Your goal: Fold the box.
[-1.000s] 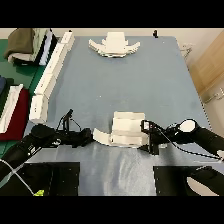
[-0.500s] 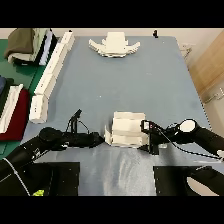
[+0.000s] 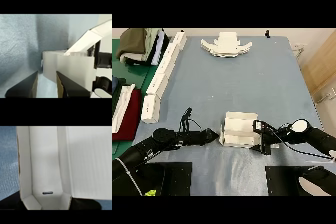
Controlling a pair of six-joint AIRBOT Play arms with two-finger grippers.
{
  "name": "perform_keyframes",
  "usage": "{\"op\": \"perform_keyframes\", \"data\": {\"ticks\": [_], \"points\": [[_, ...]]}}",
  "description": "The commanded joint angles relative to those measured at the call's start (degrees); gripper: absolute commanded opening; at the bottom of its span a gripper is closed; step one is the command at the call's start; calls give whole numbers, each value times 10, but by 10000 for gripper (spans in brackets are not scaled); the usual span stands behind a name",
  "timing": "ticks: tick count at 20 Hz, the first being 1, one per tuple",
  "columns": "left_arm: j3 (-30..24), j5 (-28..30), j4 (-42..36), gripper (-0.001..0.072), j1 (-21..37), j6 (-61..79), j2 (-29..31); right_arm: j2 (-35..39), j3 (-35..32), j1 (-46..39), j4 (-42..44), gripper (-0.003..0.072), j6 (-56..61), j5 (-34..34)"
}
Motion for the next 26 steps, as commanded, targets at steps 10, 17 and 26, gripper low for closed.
{"op": "perform_keyframes", "data": {"ticks": [10, 17, 26], "points": [[38, -28, -1, 354, -2, 13, -14, 0, 0, 0, 0, 604, 0, 0], [59, -35, -1, 480, -2, 23, -55, 0, 0, 0, 0, 604, 0, 0], [79, -38, -23, 480, -1, 23, -99, 0, 0, 0, 0, 604, 0, -11]]}}
